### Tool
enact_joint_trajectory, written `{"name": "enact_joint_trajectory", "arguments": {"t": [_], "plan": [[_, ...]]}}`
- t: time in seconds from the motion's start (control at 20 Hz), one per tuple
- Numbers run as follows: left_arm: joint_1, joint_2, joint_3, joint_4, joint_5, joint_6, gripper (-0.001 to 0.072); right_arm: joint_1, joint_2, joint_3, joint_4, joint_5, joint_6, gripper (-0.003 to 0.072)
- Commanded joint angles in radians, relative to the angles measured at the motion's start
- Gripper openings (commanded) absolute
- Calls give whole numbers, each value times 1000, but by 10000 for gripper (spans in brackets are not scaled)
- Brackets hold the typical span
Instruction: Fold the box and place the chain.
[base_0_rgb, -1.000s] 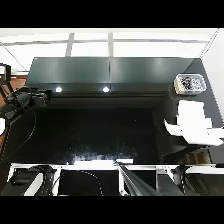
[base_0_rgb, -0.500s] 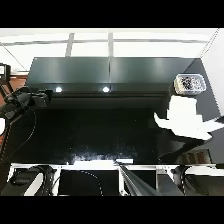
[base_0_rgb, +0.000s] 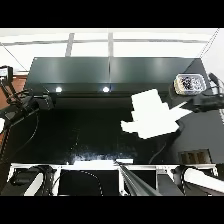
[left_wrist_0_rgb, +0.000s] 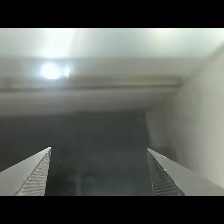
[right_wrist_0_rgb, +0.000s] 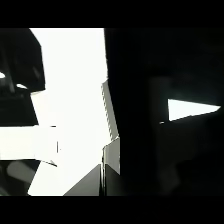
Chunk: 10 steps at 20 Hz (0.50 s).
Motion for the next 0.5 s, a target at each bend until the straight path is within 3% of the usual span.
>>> {"name": "enact_joint_trajectory", "arguments": {"t": [0.0,0.1,0.25,0.35,0.45], "plan": [[-5,-1,-1,-87,-97,-1,709,228,219,-216,229,-298,-90,16],[-39,-1,-1,-94,-97,0,709,335,360,-354,240,-446,-91,15],[-134,-26,-3,-95,-97,0,709,457,531,-512,245,-568,-90,15],[-213,-85,-10,-123,-97,-6,709,529,587,-582,262,-619,-91,15],[-279,-176,-10,-239,-93,-3,708,608,595,-616,260,-644,-93,15]]}}
